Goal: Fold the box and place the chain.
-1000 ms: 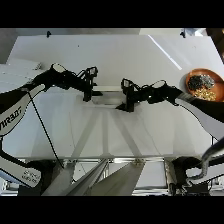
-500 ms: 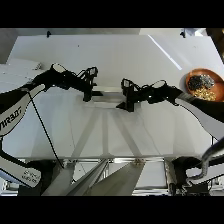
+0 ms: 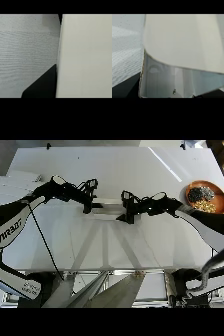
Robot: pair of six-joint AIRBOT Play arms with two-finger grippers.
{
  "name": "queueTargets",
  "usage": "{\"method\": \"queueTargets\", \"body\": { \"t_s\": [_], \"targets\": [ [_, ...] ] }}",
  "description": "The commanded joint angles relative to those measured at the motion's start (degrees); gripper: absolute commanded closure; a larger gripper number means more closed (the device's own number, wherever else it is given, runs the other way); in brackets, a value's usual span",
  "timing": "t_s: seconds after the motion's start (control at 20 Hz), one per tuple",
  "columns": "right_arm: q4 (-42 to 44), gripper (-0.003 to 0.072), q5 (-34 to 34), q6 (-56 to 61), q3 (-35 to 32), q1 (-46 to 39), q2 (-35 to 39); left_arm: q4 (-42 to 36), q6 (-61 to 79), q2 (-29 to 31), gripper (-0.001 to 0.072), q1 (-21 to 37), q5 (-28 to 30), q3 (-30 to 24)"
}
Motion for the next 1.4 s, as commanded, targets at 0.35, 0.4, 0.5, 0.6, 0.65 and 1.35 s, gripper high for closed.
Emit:
{"method": "queueTargets", "body": {
  "t_s": [0.35,0.4,0.5,0.6,0.65,1.35],
  "targets": [
    [0.02,0.0272,0.09,0.0,0.07,0.0,-0.02,0.0,-0.04,-0.04,0.0694,0.07,0.02,-0.02],
    [0.02,0.0272,0.09,0.0,0.07,0.0,-0.02,0.0,-0.02,-0.04,0.0694,0.04,0.02,-0.02],
    [0.0,0.0272,0.09,0.0,0.07,0.0,-0.02,0.0,0.13,-0.04,0.0696,0.04,-0.07,-0.02],
    [0.02,0.0272,0.09,0.0,0.07,0.0,-0.02,-0.17,0.04,-0.04,0.0695,0.04,0.9,-0.02],
    [0.02,0.0272,0.09,0.0,0.07,0.0,-0.02,-0.13,-0.13,-0.04,0.0695,0.09,0.7,-0.02],
    [0.02,0.0272,0.09,0.0,0.07,0.0,-0.02,0.94,-0.2,4.31,0.007,0.59,-0.22,0.0]
  ]
}}
